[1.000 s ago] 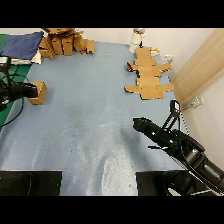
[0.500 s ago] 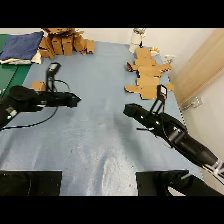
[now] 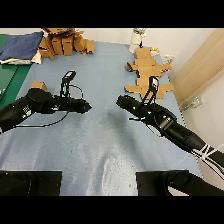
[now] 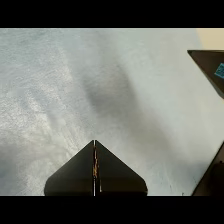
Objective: Fold the box.
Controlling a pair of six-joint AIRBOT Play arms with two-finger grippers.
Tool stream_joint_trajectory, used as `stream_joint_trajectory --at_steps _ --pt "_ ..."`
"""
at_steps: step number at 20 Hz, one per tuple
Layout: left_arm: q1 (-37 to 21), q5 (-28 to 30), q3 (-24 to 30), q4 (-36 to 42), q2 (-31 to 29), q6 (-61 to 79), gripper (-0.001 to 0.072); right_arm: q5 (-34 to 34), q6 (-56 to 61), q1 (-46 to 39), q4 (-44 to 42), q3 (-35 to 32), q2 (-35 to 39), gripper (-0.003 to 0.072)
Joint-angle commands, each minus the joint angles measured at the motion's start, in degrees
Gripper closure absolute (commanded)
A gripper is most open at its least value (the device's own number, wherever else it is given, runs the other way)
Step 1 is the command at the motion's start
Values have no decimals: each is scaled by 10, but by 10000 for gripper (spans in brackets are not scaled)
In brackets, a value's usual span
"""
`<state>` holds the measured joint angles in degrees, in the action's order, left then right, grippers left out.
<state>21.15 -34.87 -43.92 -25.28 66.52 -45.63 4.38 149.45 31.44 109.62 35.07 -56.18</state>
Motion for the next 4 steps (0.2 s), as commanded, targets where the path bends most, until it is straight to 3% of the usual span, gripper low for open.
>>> stream_joint_trajectory --at_steps 1,4 --pt "3 -1 -1 0 2 -3 697 -3 0 0 -6 3 -4 681" --pt "3 -2 -1 0 2 -3 698 -3 0 0 -6 3 -4 681"
